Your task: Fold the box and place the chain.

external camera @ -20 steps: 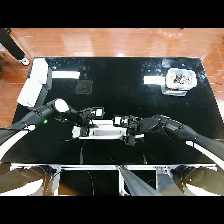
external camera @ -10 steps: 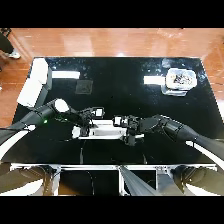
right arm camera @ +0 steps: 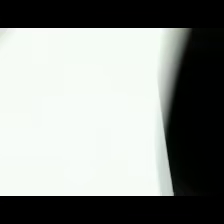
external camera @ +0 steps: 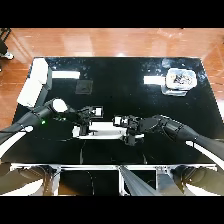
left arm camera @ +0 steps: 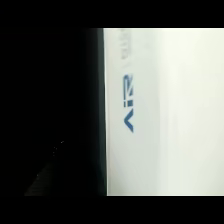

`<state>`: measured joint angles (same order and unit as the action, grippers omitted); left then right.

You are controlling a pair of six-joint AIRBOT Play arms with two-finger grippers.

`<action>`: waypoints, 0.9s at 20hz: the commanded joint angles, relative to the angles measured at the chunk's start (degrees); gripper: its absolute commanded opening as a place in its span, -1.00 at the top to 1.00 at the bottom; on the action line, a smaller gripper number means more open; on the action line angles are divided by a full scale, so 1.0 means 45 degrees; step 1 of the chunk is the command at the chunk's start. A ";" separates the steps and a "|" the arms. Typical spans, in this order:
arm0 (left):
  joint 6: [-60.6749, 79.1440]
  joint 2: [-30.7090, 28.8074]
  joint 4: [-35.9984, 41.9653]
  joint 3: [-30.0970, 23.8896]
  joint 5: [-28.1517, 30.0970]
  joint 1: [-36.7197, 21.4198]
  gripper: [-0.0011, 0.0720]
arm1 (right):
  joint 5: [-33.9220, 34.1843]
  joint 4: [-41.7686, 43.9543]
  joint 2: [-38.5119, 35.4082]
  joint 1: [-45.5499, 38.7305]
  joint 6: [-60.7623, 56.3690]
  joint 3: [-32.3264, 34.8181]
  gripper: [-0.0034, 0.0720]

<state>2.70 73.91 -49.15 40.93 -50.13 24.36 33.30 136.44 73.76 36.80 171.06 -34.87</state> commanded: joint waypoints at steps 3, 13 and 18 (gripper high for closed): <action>-0.1666 -0.0612 -0.0695 0.0000 0.0087 -0.0442 -0.77 | -0.0277 0.0000 0.0000 0.0000 0.0005 0.0000 0.84; -0.7577 -0.2769 -0.0733 -0.0005 -0.5717 -0.2545 -0.51 | -0.0651 0.0000 0.0000 0.0000 0.0005 0.0000 0.84; -0.7805 -0.2827 0.1632 -0.0442 -0.8034 -0.2526 0.92 | -0.0646 -0.0005 0.0000 0.0000 0.0005 0.0000 0.84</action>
